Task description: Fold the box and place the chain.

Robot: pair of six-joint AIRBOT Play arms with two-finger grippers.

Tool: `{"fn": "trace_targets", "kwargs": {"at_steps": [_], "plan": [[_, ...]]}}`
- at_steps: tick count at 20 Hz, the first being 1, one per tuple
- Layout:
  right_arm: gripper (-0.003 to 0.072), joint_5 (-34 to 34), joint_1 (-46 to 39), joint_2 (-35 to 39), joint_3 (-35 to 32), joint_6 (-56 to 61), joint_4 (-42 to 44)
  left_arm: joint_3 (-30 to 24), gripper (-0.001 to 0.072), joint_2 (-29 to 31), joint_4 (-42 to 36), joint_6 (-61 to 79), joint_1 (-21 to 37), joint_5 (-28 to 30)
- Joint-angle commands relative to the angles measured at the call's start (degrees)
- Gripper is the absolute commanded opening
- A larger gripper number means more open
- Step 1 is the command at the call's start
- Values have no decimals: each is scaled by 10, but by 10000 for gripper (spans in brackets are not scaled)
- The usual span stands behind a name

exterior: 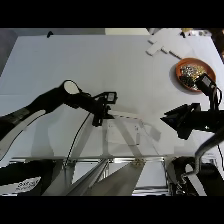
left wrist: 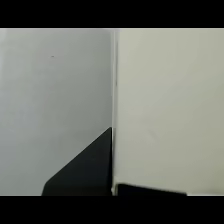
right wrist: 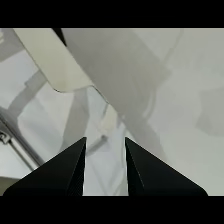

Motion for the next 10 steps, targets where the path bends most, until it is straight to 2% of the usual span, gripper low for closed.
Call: {"fn": "trace_targets", "kwargs": {"at_steps": [1, 6, 10], "plan": [[271, 0, 0, 0, 0, 0, 0, -1, 4, -30, -42, 14, -30, 76], [271, -2, 0, 0, 0, -1, 0, -1, 4, -32, -48, 13, -34, 166], [271, -6, 0, 0, 0, -16, 0, -1, 6, -32, -47, 13, -34, 180]]}}
